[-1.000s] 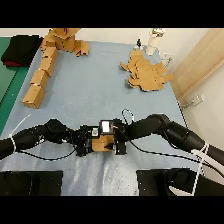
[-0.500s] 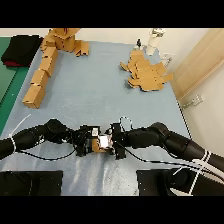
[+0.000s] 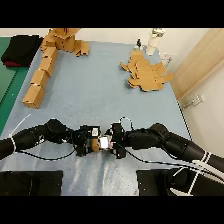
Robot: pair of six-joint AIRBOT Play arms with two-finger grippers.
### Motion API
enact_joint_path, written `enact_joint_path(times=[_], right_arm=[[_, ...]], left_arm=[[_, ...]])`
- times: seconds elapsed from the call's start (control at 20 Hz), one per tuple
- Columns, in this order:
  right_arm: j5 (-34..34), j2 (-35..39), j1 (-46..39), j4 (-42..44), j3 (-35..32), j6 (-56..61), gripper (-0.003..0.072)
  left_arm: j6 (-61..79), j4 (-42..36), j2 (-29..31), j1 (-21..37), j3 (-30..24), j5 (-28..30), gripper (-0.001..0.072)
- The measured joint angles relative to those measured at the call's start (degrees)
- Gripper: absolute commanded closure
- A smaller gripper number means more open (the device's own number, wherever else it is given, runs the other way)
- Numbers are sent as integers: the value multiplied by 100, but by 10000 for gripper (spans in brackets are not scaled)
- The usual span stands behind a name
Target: Fold the box.
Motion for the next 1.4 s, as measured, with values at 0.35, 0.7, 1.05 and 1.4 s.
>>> enact_joint_path(times=[0.35,0.7,1.05,1.4], right_arm=[[-2,24,278,-313,-2,407,393],[94,229,632,-1008,-2,1113,263],[452,337,1034,-2081,-90,2153,263],[800,393,1683,-3926,-251,4293,263]], left_arm=[[9,2,0,0,0,-7,237],[7,0,0,0,0,-4,237],[4,0,0,0,0,-2,237],[-2,0,0,0,0,-2,237]])
